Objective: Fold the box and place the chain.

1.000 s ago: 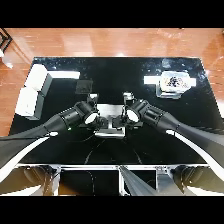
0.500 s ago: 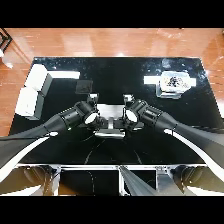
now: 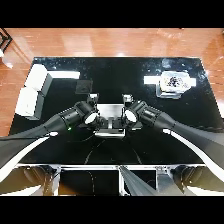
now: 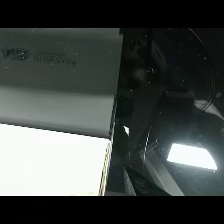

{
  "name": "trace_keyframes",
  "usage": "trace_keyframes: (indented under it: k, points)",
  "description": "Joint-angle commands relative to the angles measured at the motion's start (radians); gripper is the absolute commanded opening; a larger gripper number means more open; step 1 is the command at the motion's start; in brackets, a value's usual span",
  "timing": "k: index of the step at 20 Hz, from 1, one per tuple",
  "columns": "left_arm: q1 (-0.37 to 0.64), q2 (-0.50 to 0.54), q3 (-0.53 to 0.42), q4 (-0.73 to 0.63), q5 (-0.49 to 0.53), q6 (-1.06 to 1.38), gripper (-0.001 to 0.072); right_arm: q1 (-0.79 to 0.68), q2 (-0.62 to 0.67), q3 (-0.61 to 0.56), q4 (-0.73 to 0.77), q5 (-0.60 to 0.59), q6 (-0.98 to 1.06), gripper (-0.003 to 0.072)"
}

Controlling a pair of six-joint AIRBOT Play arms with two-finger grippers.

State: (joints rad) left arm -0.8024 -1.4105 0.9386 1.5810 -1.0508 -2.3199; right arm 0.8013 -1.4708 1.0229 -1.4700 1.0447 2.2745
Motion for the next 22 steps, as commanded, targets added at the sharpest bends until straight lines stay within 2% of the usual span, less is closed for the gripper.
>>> trace_keyframes:
  k: [1, 7, 8, 11, 12, 15, 22]
  points:
    - [0.0, 0.001, 0.0, 0.0, 0.0, 0.001, 0.0019, 0.001, -0.003, 0.0, 0.003, -0.006, 0.0, 0.0297]
    - [0.0, 0.001, 0.0, 0.0, 0.0, 0.001, 0.0019, 0.001, -0.006, 0.0, 0.003, -0.003, 0.0, 0.0292]
    - [0.0, 0.001, 0.0, 0.0, 0.0, 0.001, 0.0019, 0.001, -0.006, 0.0, 0.004, -0.001, -0.002, 0.0198]
    - [0.0, 0.001, 0.0, 0.0, 0.0, 0.001, 0.0019, 0.001, -0.006, 0.0, 0.017, -0.002, -0.003, 0.0187]
    - [0.0, 0.001, 0.0, 0.0, 0.0, 0.001, 0.0019, 0.001, -0.006, 0.0, 0.021, -0.002, -0.005, 0.0091]
    - [0.0, 0.001, 0.0, 0.0, 0.0, 0.001, 0.0019, 0.001, -0.006, 0.0, 0.022, -0.002, -0.005, 0.0019]
    - [0.0, 0.001, 0.0, 0.0, 0.0, 0.001, 0.0019, 0.001, -0.005, 0.0, 0.022, -0.002, -0.005, 0.002]
